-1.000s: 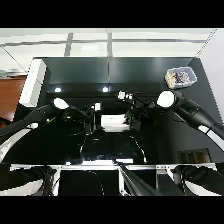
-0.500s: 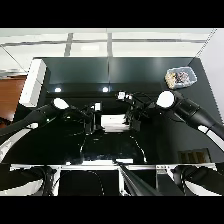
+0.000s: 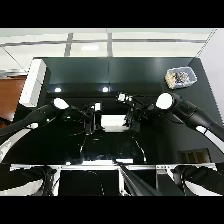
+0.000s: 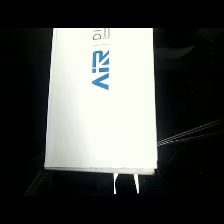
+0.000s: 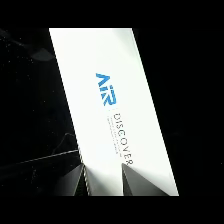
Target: Fold the box and place the chain.
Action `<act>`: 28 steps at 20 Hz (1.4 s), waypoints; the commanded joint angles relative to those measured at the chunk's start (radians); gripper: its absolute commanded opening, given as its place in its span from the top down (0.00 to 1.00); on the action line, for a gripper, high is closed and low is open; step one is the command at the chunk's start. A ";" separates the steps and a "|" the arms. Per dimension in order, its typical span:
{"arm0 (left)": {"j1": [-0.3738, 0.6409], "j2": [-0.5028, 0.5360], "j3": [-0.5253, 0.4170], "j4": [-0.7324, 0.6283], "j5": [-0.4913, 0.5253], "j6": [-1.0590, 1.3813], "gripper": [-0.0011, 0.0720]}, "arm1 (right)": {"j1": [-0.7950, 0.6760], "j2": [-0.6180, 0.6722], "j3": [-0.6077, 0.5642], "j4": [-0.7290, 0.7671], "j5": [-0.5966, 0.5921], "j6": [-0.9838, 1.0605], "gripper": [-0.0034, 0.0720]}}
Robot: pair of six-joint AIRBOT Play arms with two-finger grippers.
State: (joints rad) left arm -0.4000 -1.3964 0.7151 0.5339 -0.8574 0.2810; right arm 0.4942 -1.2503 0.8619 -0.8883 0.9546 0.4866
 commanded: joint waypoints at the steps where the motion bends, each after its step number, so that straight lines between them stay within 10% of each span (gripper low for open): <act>1: 0.000 0.000 0.000 0.000 0.000 -0.001 0.41 | 0.000 0.013 -0.001 -0.003 0.002 0.000 0.60; 6: 0.000 0.000 0.000 0.000 -0.001 -0.001 0.41 | -0.042 0.096 0.011 0.000 0.025 0.250 0.60; 9: 0.000 0.000 0.000 0.000 -0.001 -0.001 0.41 | -0.077 0.100 -0.008 0.032 0.091 0.533 0.94; 15: 0.000 0.000 0.000 0.000 -0.002 -0.001 0.41 | -0.078 0.045 -0.142 0.553 -0.050 0.444 0.94; 28: 0.000 0.000 0.000 0.000 -0.003 -0.001 0.41 | -0.077 -0.097 -0.142 0.423 -0.132 0.494 0.94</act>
State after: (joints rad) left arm -0.4000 -1.3964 0.7151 0.5346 -0.8581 0.2806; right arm 0.4164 -1.3376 0.7216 -0.4206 0.8600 0.9630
